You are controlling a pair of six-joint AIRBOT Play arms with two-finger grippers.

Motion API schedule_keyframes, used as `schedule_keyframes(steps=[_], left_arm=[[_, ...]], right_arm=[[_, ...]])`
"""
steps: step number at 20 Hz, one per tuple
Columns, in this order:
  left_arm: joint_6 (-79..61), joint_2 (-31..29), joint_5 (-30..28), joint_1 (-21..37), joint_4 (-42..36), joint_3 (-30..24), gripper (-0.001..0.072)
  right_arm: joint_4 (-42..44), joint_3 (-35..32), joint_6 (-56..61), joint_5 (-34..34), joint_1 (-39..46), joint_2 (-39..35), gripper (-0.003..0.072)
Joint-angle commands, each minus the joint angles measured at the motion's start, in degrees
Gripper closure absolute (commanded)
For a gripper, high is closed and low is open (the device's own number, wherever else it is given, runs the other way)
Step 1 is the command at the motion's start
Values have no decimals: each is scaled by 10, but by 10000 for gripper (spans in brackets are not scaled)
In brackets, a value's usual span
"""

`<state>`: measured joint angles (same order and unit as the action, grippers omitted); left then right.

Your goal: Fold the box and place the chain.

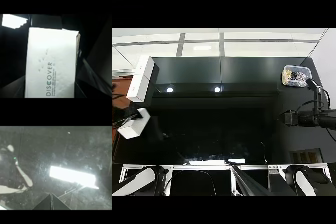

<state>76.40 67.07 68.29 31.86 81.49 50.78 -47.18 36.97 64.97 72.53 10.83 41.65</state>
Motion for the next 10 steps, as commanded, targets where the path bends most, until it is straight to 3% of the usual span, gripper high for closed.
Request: schedule_keyframes(steps=[1, 5, 10], left_arm=[[-96, -4, -63, 85, -30, -3, 433], [-224, 4, -155, 83, -50, -3, 434], [-297, 53, -204, 73, -129, -2, 433]], right_arm=[[1, 0, 0, -24, 0, 0, 670], [2, 0, 32, -49, 0, 0, 670], [1, 0, 38, -43, 0, 0, 670]])
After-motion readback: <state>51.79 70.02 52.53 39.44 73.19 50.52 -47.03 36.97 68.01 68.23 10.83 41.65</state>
